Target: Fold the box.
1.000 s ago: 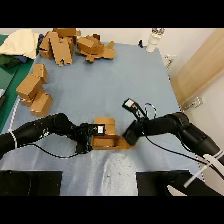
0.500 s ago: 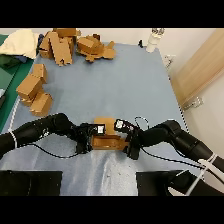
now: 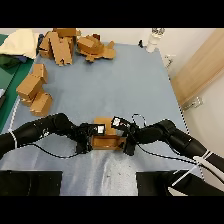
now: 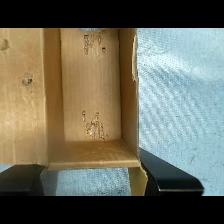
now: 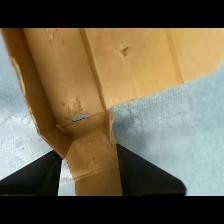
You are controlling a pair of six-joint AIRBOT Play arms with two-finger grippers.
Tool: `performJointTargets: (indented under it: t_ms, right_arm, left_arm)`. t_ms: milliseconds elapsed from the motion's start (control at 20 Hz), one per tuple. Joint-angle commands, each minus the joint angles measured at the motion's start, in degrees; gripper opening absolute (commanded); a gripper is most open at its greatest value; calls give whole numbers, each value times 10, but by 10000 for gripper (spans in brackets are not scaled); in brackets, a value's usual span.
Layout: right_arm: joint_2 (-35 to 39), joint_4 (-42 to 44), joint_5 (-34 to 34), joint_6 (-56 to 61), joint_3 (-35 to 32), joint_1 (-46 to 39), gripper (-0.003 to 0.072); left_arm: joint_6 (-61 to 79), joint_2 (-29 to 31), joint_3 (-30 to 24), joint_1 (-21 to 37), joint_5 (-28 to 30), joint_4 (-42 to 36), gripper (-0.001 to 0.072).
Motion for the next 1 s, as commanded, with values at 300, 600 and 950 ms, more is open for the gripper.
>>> performJointTargets:
  t_ms: [300,600,950]
  right_arm:
    - [-2,50,19,-1,1,8,284]
    - [-19,50,45,-1,1,47,158]
    - [-52,80,71,-1,1,51,220]
  left_arm:
    - [0,0,0,0,0,0,302]
    - [0,0,0,0,0,0,302]
    - [0,0,0,0,0,0,302]
